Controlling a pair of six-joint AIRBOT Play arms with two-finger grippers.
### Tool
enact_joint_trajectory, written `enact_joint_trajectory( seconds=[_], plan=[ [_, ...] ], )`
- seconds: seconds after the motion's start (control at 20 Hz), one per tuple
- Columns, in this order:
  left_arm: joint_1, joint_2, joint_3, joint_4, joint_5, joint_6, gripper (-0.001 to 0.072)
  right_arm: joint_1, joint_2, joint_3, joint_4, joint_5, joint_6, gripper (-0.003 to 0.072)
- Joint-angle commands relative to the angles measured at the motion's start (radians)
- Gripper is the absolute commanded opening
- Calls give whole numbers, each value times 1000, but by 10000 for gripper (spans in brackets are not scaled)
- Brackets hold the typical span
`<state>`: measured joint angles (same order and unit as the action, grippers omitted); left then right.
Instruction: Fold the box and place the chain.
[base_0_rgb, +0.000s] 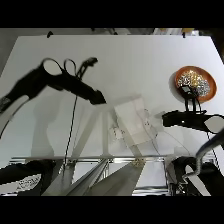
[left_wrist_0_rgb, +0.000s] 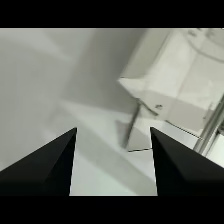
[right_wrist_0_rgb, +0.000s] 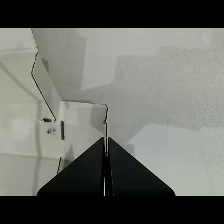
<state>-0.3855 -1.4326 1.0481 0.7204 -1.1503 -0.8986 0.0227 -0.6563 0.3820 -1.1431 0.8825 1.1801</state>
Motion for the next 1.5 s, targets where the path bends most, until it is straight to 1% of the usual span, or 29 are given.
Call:
enact_joint_trajectory(
  seconds=[0.0, 0.2, 0.25, 0.3, 0.45, 0.6, 0.65, 0.7, 0.8, 0.85, 0.9, 0.95, 1.0, 1.15, 1.2, 1.25, 1.3, 1.35, 1.45],
  plan=[
    [-81, -11, -138, -180, 135, 220, 511, 1, 1, -1, 1, -13, 0, 12],
    [-183, -60, -147, -278, 291, 271, 510, 1, 1, -1, 1, -14, 0, 12],
    [-212, -76, -147, -278, 334, 269, 511, 1, 1, -1, 1, -14, 0, 12],
    [-234, -93, -147, -278, 354, 269, 511, 1, 1, -1, 1, -14, 0, 12],
    [-272, -148, -147, -280, 347, 264, 511, 1, 1, -1, 0, -13, 0, 12],
    [-279, -193, -147, -316, 341, 271, 500, 1, 1, -1, 1, -13, 0, 12],
    [-279, -197, -147, -322, 345, 277, 469, 1, 1, -1, 0, -13, 0, 12],
    [-278, -197, -147, -322, 346, 293, 387, 1, 1, 0, 0, -13, 0, 12],
    [-272, -197, -147, -318, 346, 301, 186, 1, 1, -1, 0, -13, -1, 12],
    [-267, -197, -147, -316, 341, 311, 143, 1, 1, -1, 0, -13, -3, 12],
    [-262, -196, -147, -316, 332, 334, 124, 1, 1, 0, 0, -13, -3, 12],
    [-257, -195, -147, -314, 321, 363, 76, 1, 1, -1, 1, -11, -3, 12],
    [-253, -191, -147, -310, 312, 389, 7, 1, 1, 0, 1, -6, -3, 12],
    [-251, -176, -146, -309, 304, 516, 5, 1, 2, 0, 28, -2, -9, 17],
    [-253, -170, -146, -309, 304, 573, 5, 1, 2, 0, 47, -3, -20, 86],
    [-252, -161, -146, -309, 300, 636, 2, 1, 2, 0, 72, -4, -37, 204],
    [-252, -149, -146, -307, 301, 704, 1, 1, 2, 2, 97, -3, -50, 283],
    [-252, -136, -146, -308, 303, 779, 1, 1, 2, 9, 106, 3, -64, 310],
    [-252, -109, -146, -294, 341, 858, 1, 1, 3, 42, 97, 21, -64, 317]
  ],
)
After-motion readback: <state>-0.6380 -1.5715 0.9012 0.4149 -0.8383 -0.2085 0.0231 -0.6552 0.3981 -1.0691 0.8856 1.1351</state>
